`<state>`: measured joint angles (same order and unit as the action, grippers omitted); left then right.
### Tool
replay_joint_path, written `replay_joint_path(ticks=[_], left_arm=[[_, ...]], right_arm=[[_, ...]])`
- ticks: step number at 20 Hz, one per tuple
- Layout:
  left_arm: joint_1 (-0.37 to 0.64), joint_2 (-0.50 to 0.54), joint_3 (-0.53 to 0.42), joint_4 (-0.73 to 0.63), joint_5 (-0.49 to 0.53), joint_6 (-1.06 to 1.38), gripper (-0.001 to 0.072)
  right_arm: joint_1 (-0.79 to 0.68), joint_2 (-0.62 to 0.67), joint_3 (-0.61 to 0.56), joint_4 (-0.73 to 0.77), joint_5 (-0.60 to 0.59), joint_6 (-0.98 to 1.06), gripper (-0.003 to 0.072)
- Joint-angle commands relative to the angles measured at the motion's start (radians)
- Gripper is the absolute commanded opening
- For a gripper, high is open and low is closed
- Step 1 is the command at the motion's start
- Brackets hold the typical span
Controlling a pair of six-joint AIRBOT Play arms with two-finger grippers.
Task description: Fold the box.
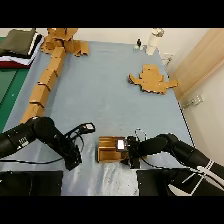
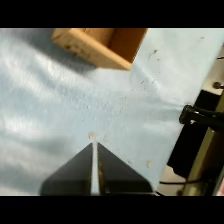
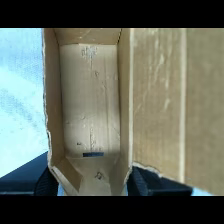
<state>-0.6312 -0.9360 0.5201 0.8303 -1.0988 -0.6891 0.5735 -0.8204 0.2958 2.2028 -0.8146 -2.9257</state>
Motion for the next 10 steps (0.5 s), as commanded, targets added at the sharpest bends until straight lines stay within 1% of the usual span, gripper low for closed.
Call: replay_joint_path(ticks=[1,4,6,10], left_arm=[[0.108,-0.011,-0.093,-0.183,0.207,0.422,0.0695],[0.040,-0.012,-0.094,-0.185,0.325,0.619,0.0696],[-0.030,-0.020,-0.094,-0.184,0.392,0.673,0.0695],[-0.158,-0.062,-0.094,-0.196,0.425,0.672,0.0695]], right_arm=[[0.000,0.001,0.000,0.000,0.002,0.000,0.0505],[0.000,0.001,0.000,0.000,0.002,0.000,0.0505],[0.000,0.001,0.000,0.000,0.002,0.000,0.0505],[0.000,0.001,0.000,0.000,0.002,0.000,0.0505]])
